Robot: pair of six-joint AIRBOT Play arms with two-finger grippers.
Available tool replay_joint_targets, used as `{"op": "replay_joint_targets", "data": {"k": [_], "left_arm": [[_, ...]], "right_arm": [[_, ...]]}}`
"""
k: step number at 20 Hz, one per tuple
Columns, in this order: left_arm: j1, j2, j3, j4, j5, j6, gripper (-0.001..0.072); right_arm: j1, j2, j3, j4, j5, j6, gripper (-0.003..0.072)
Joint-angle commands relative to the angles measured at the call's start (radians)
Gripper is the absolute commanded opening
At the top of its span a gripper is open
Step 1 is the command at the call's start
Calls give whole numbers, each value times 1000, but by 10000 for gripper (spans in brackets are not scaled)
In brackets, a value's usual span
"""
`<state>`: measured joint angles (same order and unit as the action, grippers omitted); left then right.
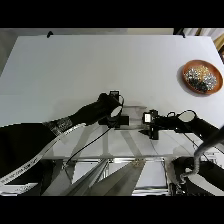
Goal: Fold the box and place the chain.
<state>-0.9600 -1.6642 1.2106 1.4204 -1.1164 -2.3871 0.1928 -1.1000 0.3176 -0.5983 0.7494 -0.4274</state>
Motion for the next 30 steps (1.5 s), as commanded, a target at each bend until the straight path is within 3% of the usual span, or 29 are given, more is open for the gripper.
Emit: {"op": "replay_joint_targets", "data": {"k": [1,7,8,11,16,21,24,25,26,30], "left_arm": [[-2,-3,-1,5,-17,5,4],[-2,-1,-1,2,-24,5,14],[-2,0,-1,3,-31,6,42],[0,14,-1,10,-36,8,311],[14,62,-1,11,-39,87,319],[71,177,-1,6,-39,202,340],[113,255,-1,2,-71,401,394],[132,280,-1,2,-86,520,565],[156,307,-1,0,-98,656,642],[284,401,-9,-74,-120,1298,661]], "right_arm": [[0,1,0,0,-2,0,297],[0,1,0,0,-2,0,297],[0,1,0,0,-2,0,297],[0,1,0,0,-2,0,297],[0,1,0,0,-2,0,297],[0,1,0,0,-2,0,297],[0,1,0,0,-2,0,297],[0,1,0,0,-2,0,297],[0,1,0,0,-2,0,297],[0,1,0,0,-2,0,297]]}}
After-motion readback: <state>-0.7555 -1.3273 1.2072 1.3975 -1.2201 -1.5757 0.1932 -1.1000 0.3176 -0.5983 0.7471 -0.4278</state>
